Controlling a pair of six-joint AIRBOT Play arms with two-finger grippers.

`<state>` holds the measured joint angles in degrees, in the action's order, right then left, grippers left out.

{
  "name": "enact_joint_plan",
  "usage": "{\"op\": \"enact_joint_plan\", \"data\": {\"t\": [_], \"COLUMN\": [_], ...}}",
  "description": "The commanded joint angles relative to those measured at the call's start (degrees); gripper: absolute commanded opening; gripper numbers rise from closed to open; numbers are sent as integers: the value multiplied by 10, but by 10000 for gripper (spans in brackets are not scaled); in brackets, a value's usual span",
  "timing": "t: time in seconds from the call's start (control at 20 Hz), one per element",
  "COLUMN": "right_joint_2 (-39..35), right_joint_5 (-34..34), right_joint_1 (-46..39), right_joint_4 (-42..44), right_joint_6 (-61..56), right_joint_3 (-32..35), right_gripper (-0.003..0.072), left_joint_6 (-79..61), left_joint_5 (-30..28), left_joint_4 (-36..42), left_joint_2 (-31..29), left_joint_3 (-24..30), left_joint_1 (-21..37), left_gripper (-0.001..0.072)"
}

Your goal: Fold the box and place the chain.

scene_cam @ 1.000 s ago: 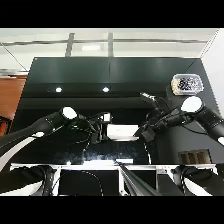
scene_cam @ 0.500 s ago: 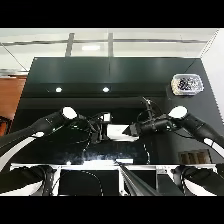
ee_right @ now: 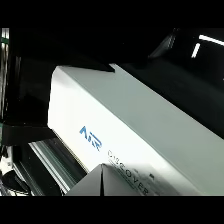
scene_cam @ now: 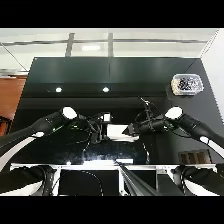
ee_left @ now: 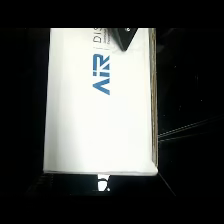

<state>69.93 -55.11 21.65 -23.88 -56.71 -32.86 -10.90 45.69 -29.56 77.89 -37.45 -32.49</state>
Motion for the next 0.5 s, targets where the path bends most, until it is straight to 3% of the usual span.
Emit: {"op": "enact_joint_plan", "data": {"t": [0.0, 0.15, 0.2, 0.25, 0.45], "right_joint_2": [-21, -95, -126, -156, -250], "right_joint_5": [-70, -173, -198, -213, -242], "right_joint_1": [-29, -111, -147, -183, -321], "right_joint_4": [-4, -14, -29, -49, -150], "right_joint_6": [12, 12, 12, 11, -14], "right_joint_3": [-30, -70, -79, -83, -84], "right_gripper": [5, 6, 5, 6, 6], "left_joint_6": [1, 2, 2, 4, 88], "left_joint_5": [3, 35, 34, 33, 30], "left_joint_4": [3, -6, -9, -20, -124], "left_joint_2": [0, -2, -7, -14, -70], "left_joint_3": [0, -8, -9, -11, -11], "left_joint_1": [0, 1, 1, 1, 1], "left_gripper": [404, 410, 477, 720, 713]}}
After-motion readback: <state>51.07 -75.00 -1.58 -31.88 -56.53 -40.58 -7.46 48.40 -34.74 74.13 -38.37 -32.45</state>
